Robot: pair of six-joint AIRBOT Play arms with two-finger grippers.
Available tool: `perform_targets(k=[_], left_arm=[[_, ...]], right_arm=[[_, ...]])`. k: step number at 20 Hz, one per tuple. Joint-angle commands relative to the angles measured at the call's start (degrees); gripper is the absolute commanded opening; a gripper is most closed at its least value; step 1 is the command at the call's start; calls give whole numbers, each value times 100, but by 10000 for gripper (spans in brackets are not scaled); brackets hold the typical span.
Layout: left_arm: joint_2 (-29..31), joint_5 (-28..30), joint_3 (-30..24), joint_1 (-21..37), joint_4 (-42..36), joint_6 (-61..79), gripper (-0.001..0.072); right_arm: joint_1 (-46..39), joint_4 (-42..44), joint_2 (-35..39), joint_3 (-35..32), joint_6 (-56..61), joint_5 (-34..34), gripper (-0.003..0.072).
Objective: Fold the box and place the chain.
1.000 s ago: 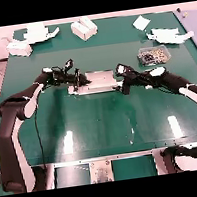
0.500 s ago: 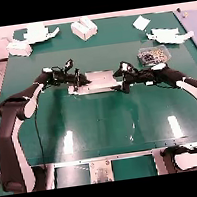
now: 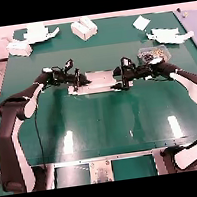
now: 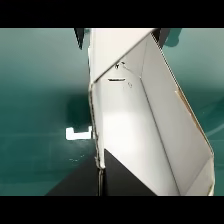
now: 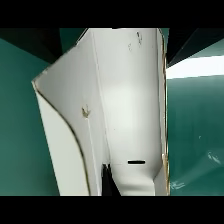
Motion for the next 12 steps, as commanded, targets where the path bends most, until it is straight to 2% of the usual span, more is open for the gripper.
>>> perform_targets(k=[1,12], left_arm=[[0,0,0,2,2,2,21],[0,0,0,2,2,2,21]], right_arm=[[-9,-109,-297,317,26,380,720],[42,-236,-549,529,-103,605,720]])
